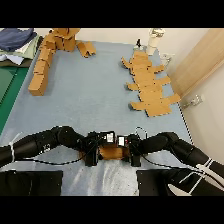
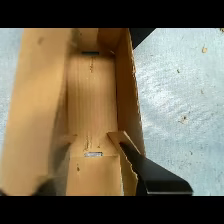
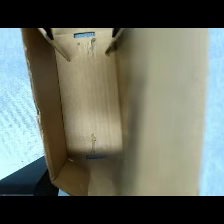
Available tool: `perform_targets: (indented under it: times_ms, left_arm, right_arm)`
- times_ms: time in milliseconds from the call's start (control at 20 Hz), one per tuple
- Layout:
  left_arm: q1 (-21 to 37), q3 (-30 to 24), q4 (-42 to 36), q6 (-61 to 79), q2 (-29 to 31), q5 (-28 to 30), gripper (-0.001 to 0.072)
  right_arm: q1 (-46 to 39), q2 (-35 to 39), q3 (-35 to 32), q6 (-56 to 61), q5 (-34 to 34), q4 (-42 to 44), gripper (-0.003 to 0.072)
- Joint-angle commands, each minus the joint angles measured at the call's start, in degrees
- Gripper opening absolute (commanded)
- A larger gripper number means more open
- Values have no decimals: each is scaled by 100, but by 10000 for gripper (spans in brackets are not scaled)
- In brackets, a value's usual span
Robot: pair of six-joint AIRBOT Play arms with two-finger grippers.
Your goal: Fold the box.
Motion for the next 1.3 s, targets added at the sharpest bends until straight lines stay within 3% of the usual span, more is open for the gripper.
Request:
perform_targets:
  times_ms: [0,50,100,350,500,650,800,1000,1100,1250]
  left_arm:
    - [0,-4,20,-24,-4,-133,409]
    - [9,-2,63,-44,-2,-302,127]
    - [11,-2,212,-98,4,-439,13]
    - [11,0,1786,-1980,557,-800,12]
    - [31,-2,3327,-4133,1377,-994,11]
    - [433,-17,4437,-6627,2090,-1733,12]
    - [1340,-199,4212,-7914,2356,-2367,12]
    - [2476,-813,2107,-6970,2288,-2267,11]
    - [2516,-1119,1414,-6675,2205,-2199,11]
    - [2199,-1394,942,-6645,2162,-1655,11]
  right_arm:
    - [2,4,2,2,4,4,507]
    - [2,4,2,2,4,4,507]
    - [2,4,2,2,4,4,507]
    - [2,4,2,2,4,4,507]
    - [2,4,2,2,4,4,507]
    - [2,4,2,2,4,4,507]
    - [2,4,2,2,4,4,507]
    - [2,2,2,2,4,4,507]
    - [2,4,2,2,4,4,507]
    - [2,4,2,2,4,4,507]
